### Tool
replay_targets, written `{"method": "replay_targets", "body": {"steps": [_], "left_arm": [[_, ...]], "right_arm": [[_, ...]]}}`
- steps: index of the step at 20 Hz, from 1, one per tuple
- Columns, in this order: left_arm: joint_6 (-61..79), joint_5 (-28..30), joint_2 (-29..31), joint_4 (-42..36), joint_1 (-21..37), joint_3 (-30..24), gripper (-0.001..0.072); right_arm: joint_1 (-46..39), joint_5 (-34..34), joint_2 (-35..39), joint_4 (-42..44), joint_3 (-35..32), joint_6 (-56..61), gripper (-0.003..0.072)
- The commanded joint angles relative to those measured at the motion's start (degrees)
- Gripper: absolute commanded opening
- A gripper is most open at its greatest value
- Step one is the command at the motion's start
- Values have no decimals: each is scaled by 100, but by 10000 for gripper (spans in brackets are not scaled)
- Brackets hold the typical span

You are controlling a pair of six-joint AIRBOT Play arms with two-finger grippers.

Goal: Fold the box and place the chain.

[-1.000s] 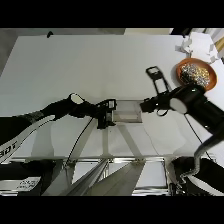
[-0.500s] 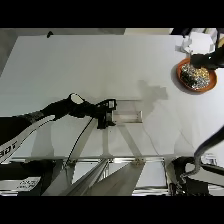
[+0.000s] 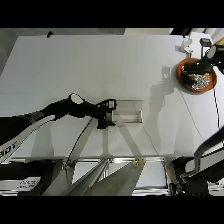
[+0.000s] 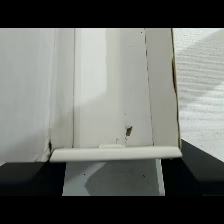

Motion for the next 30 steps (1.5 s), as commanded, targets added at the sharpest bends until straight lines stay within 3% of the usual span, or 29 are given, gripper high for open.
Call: {"method": "replay_targets", "body": {"steps": [1, 3, 8, 14, 20, 30], "left_arm": [[0, 0, 2, 2, -2, -4, 209], [0, -2, 2, 2, -2, -4, 209], [0, 0, 2, 2, -2, -4, 209], [0, 0, 2, 2, -2, -4, 209], [0, -2, 2, 2, -2, -4, 209], [0, 0, 2, 2, -2, -4, 209]], "right_arm": [[-22, -208, -356, 2, 61, -63, 334], [-22, -197, -389, 20, 61, -61, 316], [-22, 48, -308, 20, 63, -63, 4], [-22, 385, 588, 28, 63, -114, 6], [103, 1508, 1871, 636, 61, -581, 6], [1095, 3069, 4017, 1641, 20, -839, 6]]}}
